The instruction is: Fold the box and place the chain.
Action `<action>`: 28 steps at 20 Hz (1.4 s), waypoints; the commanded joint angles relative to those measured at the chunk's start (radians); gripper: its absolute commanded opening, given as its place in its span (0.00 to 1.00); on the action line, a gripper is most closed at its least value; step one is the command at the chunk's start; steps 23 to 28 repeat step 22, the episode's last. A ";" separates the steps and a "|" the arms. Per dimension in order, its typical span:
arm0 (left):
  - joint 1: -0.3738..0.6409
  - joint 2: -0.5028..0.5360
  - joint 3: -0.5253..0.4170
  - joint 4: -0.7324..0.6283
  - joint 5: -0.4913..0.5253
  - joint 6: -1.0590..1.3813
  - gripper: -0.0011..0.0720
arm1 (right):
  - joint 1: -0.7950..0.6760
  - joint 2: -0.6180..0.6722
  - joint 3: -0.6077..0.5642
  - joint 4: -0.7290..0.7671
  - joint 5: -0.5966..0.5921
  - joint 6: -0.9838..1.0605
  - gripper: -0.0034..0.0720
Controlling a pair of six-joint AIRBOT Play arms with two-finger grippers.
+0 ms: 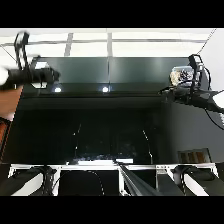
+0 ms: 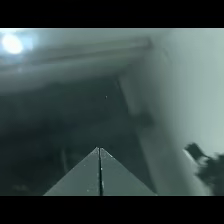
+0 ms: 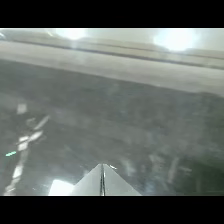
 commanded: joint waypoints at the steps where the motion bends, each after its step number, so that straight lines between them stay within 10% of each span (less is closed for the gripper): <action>1: -0.026 0.261 -0.333 0.061 0.234 0.071 0.05 | 0.006 -0.001 0.000 -0.079 0.016 -0.001 0.07; 28: -0.024 0.290 -0.340 0.060 0.205 0.064 0.05 | 0.006 -0.001 0.000 -0.078 0.017 -0.002 0.06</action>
